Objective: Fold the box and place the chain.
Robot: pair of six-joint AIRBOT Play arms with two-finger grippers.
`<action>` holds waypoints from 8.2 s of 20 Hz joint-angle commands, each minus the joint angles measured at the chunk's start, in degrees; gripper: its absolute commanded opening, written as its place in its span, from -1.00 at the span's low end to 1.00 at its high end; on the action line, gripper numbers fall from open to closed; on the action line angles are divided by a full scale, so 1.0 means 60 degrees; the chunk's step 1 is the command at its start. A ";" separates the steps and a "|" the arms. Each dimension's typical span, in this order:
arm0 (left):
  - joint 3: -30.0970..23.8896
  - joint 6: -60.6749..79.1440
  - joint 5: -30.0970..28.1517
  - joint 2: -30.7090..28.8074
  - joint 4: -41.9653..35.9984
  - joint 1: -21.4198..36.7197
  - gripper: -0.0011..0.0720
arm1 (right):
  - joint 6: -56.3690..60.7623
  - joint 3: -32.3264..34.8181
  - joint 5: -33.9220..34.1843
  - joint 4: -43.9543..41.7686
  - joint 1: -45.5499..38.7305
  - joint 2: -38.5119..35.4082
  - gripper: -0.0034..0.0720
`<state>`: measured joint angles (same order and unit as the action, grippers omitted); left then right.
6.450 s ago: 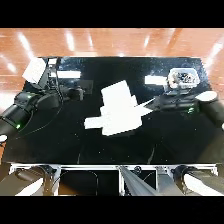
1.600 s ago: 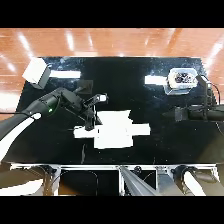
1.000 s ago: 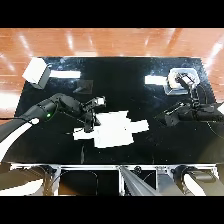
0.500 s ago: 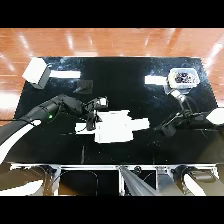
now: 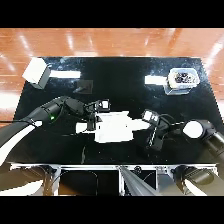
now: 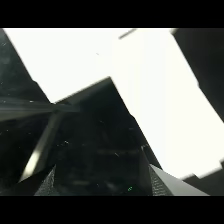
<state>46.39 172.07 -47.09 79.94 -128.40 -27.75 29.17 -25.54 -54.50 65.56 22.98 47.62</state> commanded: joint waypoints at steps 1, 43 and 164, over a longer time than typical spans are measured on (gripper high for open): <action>0.0000 0.0000 -0.0113 0.0004 -0.0022 -0.0011 -0.92 | -0.0947 0.0718 0.1479 0.0000 0.1042 0.0007 1.00; 0.0047 0.0000 -0.0168 -0.0007 -0.0179 -0.0011 -0.92 | -0.4677 0.0627 0.6492 -0.4160 0.2776 0.1461 1.00; 0.0477 -0.1009 -0.2120 -0.0171 0.1530 -0.0506 -0.92 | -0.9143 0.0011 0.3304 -0.6961 0.1796 0.3311 0.40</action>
<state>49.23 166.04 -59.72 78.89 -119.20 -30.79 -25.71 -25.45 -34.79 23.88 33.71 67.48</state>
